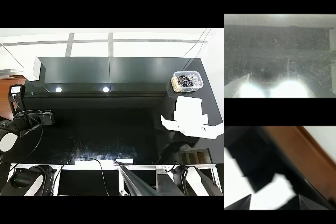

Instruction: Fold the box and place the chain.

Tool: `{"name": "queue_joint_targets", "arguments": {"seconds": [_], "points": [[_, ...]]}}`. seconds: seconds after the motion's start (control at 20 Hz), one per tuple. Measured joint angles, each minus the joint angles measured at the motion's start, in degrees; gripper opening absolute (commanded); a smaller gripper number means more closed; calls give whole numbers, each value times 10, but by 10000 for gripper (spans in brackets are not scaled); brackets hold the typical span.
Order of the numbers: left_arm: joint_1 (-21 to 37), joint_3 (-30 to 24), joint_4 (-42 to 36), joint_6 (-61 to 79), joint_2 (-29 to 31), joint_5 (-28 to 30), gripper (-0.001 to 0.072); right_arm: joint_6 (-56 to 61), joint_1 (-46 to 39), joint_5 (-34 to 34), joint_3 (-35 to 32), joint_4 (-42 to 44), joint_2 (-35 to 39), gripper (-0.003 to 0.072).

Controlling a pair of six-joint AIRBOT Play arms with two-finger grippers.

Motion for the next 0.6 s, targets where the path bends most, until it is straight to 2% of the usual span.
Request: {"name": "queue_joint_targets", "arguments": {"seconds": [0.1,0.25,0.45,0.6], "points": [[0,0,0,0,0,-2,709,-30,-92,26,2,61,-40,705],[0,0,0,0,0,-10,709,-115,-187,88,13,161,-118,704],[0,0,0,0,0,-15,709,-229,-237,176,61,276,-225,704],[0,0,4,3,0,-16,709,-267,-248,230,118,307,-302,703]]}}
